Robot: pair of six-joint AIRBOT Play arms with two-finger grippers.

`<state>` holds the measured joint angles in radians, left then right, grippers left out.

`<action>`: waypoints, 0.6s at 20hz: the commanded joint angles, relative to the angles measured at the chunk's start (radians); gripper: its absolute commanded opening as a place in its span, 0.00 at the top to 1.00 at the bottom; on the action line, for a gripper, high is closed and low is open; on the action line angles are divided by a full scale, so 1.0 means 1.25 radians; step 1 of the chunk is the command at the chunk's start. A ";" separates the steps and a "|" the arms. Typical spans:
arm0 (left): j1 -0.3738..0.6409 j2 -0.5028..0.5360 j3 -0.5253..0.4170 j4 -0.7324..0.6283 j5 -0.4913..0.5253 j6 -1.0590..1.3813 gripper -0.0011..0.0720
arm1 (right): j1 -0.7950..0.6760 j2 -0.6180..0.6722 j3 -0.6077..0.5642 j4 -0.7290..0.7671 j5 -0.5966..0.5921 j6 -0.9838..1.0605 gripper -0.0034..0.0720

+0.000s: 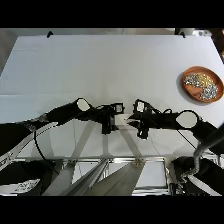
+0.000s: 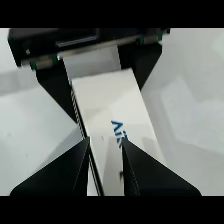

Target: Fold the box and place the chain.

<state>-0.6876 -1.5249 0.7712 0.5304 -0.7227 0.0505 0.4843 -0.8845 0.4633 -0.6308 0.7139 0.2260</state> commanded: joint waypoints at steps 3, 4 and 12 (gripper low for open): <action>0.000 0.000 0.000 0.001 0.000 0.001 0.48 | 0.001 -0.007 -0.007 0.115 0.003 0.000 0.94; 0.000 0.000 0.000 0.001 0.000 0.001 0.48 | 0.001 -0.021 -0.010 0.114 0.002 -0.003 0.94; 0.000 0.000 0.000 0.001 0.000 0.001 0.48 | 0.001 -0.135 -0.012 0.245 0.043 -0.104 0.94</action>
<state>-0.6876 -1.5249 0.7712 0.5312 -0.7223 0.0517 0.4843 -1.0153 0.4484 -0.3794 0.7460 0.1303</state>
